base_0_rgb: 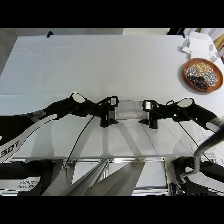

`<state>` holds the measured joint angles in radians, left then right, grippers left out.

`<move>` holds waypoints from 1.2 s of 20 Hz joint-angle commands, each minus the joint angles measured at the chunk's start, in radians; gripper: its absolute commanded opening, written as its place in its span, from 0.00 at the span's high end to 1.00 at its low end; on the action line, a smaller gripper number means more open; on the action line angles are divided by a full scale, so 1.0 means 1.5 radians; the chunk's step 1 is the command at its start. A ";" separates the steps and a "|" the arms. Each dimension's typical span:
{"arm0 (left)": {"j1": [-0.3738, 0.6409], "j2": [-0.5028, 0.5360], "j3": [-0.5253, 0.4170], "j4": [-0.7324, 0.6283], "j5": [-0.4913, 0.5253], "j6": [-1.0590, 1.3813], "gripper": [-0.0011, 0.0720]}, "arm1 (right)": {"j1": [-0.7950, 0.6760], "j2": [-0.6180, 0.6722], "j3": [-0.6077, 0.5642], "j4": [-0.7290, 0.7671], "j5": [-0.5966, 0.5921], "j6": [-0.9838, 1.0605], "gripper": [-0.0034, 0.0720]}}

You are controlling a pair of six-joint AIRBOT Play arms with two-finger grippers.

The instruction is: Fold the box and place the chain.

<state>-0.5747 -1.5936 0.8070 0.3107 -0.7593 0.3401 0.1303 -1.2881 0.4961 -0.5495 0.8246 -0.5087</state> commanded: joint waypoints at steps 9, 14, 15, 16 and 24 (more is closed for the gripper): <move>0.000 0.000 0.000 0.000 0.000 0.000 0.87 | 0.000 0.003 0.000 0.003 0.002 0.006 0.01; 0.000 0.000 0.000 0.000 0.000 0.000 0.87 | 0.000 0.053 0.000 -0.061 0.002 0.072 0.01; 0.000 0.000 0.000 0.000 0.000 0.000 0.87 | 0.000 0.064 0.000 -0.091 0.002 0.108 0.01; 0.000 0.000 0.000 0.000 0.000 0.000 0.87 | 0.000 0.078 0.000 -0.126 0.002 0.144 0.01; 0.000 0.000 0.000 0.000 0.000 0.000 0.87 | 0.001 0.186 0.000 -0.411 0.003 0.447 0.10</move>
